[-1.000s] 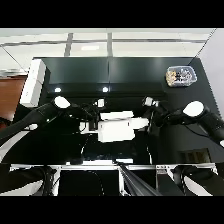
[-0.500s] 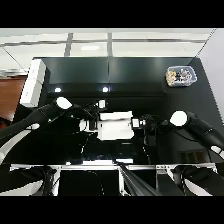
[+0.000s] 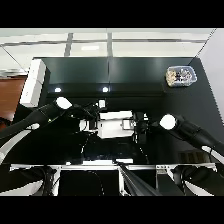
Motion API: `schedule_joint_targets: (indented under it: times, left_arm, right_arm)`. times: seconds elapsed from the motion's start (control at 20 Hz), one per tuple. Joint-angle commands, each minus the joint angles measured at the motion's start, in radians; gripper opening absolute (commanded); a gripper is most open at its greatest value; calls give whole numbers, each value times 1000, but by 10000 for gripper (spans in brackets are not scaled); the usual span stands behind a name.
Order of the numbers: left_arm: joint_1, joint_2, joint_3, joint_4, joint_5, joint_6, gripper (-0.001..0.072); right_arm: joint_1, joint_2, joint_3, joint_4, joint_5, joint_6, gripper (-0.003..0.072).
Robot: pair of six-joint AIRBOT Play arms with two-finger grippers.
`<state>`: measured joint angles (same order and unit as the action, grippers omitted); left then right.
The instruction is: Fold the box and place the chain.
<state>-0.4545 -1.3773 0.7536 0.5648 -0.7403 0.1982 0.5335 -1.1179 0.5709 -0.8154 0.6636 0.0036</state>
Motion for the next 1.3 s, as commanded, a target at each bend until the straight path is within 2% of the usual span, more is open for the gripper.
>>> schedule_joint_targets:
  times: [0.0,0.45,0.55,0.85,0.95,1.25]
  left_arm:
    - [-1,-1,0,0,-5,-1,26]
    - [-1,-1,0,0,-27,-1,26]
    - [-1,-1,0,0,-27,-1,26]
    - [-1,-1,0,0,-26,-1,26]
    - [0,-1,0,0,-26,0,26]
    - [0,-1,0,0,-26,-1,26]
  right_arm:
    - [-18,6,37,6,-49,-1,702]
    - [-116,6,82,15,-42,-1,702]
    - [-116,-1,82,58,-35,-13,702]
    - [-129,-59,81,193,104,-156,702]
    - [-141,-77,81,238,124,-166,702]
    - [-149,-151,81,237,144,-235,702]
